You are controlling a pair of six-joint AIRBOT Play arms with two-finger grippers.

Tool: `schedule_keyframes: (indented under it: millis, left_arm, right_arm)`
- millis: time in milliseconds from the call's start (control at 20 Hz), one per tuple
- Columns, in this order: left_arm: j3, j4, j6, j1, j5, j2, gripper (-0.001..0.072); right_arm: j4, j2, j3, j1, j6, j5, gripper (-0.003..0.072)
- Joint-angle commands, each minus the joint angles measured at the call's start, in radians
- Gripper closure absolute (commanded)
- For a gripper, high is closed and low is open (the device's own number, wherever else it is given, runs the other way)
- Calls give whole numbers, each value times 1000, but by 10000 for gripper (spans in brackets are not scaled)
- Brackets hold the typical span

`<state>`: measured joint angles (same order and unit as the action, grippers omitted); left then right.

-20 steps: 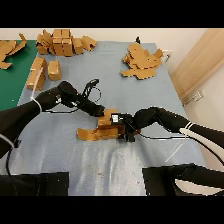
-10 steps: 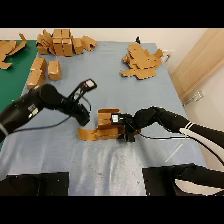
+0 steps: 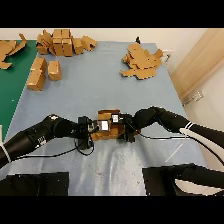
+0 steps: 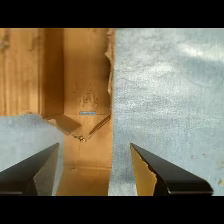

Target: Fold the box.

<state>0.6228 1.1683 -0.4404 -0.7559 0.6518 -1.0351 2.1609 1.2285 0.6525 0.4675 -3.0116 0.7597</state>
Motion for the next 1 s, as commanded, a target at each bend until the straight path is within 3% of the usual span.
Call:
schedule_keyframes:
  millis: [0, 100, 150, 200, 250, 500, 750, 850, 950]
  left_arm:
    - [-16, 13, 21, -17, -33, -14, 70]
    - [-16, -13, 21, -17, -66, -14, 72]
    - [-16, -30, 19, -17, -91, -14, 144]
    - [-16, -40, 6, -17, -110, -14, 393]
    - [-16, -48, -6, -17, -130, -17, 494]
    - [-15, -50, -7, -15, -169, -26, 496]
    - [-19, -53, -84, 71, -11, -16, 496]
    - [-55, -166, -30, 162, -26, 31, 497]
    - [-103, -435, 256, 253, -4, 96, 497]
  right_arm:
    - [0, 0, 0, 0, 0, 0, 131]
    - [0, 0, 0, 0, 0, 0, 130]
    - [0, 0, 0, 0, 0, 0, 131]
    - [0, 0, 0, 0, 0, 0, 131]
    - [0, 0, 0, 0, 0, 0, 130]
    - [0, 0, 0, 0, 0, 1, 131]
    - [0, 0, 0, 0, 0, 1, 130]
    - [0, 0, 0, 0, 0, 1, 131]
    - [0, 0, 0, 0, 0, 0, 130]
